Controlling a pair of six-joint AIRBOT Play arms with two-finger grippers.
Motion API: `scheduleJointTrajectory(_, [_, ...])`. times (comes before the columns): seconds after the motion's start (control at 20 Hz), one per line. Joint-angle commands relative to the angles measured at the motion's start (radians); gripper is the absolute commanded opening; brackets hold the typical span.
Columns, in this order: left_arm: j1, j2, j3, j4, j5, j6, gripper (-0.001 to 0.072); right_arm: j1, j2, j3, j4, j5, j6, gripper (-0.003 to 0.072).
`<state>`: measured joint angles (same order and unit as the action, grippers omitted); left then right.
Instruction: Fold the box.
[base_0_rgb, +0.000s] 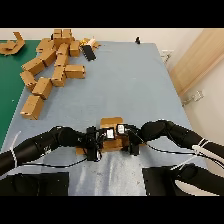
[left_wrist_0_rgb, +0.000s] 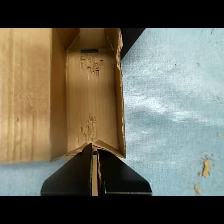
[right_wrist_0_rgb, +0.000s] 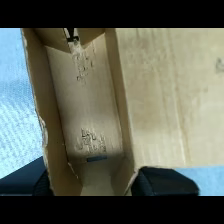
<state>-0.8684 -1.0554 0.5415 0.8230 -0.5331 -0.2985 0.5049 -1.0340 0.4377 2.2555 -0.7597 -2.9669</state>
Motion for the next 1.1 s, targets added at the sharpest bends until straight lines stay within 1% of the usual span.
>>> scheduleJointTrajectory(0.0, [-0.003,-0.001,0.000,-0.001,0.027,0.002,0.0063,0.000,0.000,0.000,0.000,0.000,0.000,0.0573])
scheduleJointTrajectory(0.4, [-0.003,-0.001,0.000,-0.022,0.029,-0.008,0.0065,0.000,0.000,0.000,0.000,0.000,0.000,0.0573])
scheduleJointTrajectory(0.45, [-0.003,-0.003,0.000,-0.026,0.029,-0.008,0.0090,0.000,0.000,0.000,0.000,0.000,0.000,0.0573])
scheduleJointTrajectory(0.5, [-0.003,-0.006,0.000,-0.041,0.029,-0.008,0.0251,0.000,0.000,0.000,0.000,0.000,0.000,0.0573])
scheduleJointTrajectory(0.55, [-0.003,-0.008,0.000,-0.054,0.029,-0.008,0.0294,0.000,0.000,0.000,0.000,0.000,0.000,0.0573])
scheduleJointTrajectory(0.8, [-0.003,-0.010,0.000,-0.061,0.029,-0.008,0.0298,0.000,0.000,0.000,0.000,0.000,0.000,0.0573])
scheduleJointTrajectory(0.85, [-0.003,-0.010,0.000,-0.061,0.029,-0.008,0.0349,0.000,0.000,0.000,0.000,0.000,0.000,0.0573])
scheduleJointTrajectory(0.9, [-0.003,-0.010,0.000,-0.061,0.029,-0.008,0.0498,0.000,0.000,0.000,0.000,0.000,0.000,0.0573])
scheduleJointTrajectory(0.95, [-0.003,-0.010,0.000,-0.061,0.029,-0.008,0.0534,0.000,0.000,0.000,0.000,0.000,0.000,0.0573])
scheduleJointTrajectory(1.05, [-0.003,-0.010,0.000,-0.061,0.029,-0.008,0.0534,0.000,0.000,0.000,0.000,0.000,0.000,0.0573])
